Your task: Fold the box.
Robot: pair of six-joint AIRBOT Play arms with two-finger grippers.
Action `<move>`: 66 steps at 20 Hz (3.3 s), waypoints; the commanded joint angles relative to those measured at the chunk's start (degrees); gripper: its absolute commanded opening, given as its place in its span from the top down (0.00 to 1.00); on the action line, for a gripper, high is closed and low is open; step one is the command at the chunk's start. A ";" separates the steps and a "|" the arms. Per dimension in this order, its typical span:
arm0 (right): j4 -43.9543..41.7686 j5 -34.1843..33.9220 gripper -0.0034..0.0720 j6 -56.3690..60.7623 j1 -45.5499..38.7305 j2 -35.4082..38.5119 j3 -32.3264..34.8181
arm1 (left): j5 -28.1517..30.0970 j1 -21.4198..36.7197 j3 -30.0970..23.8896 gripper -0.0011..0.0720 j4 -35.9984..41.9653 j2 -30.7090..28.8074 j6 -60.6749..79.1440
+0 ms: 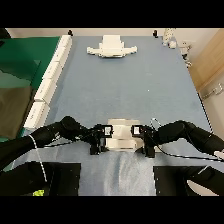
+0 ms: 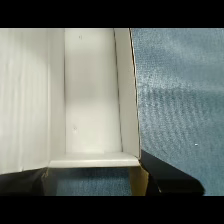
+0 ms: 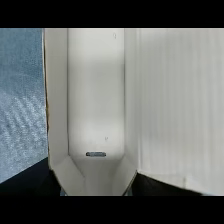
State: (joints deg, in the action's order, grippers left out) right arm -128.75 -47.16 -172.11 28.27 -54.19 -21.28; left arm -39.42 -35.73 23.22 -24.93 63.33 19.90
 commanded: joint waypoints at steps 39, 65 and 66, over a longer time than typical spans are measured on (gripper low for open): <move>-3.54 -15.32 0.04 72.70 -0.04 23.15 -4.02 | 0.04 0.00 0.00 0.40 0.11 0.04 0.02; -5.55 14.97 0.87 77.55 -0.04 -1.09 -7.67 | 6.27 0.00 -0.02 0.40 -0.81 0.22 -4.28; -5.53 14.93 0.87 77.55 -0.04 -3.08 -8.07 | 6.27 0.00 -0.02 0.40 -0.81 0.22 -4.28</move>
State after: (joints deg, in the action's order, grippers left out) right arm -134.41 -34.98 -93.41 28.21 -50.98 -28.10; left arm -33.19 -35.79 23.22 -25.67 63.51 15.55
